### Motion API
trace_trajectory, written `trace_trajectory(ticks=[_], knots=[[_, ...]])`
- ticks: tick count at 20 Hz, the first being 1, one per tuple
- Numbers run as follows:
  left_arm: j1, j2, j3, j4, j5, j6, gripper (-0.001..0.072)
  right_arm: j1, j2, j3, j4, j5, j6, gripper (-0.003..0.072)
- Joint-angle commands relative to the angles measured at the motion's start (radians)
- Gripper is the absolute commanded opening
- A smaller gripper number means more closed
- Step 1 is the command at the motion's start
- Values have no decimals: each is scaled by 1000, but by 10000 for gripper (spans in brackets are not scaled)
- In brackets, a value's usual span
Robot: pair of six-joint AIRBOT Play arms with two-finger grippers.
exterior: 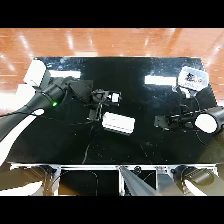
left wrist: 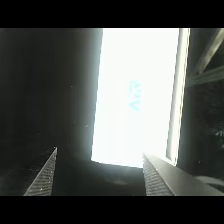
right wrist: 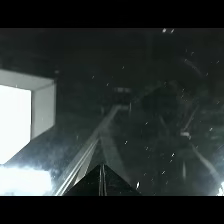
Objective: Fold the box and place the chain.
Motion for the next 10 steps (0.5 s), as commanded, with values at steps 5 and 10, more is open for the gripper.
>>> trace_trajectory(ticks=[5,10], knots=[[-10,-36,0,-68,75,3,634,0,1,1,-36,-29,3,36],[-10,-40,0,-68,71,3,634,0,0,1,-36,-29,3,36]])
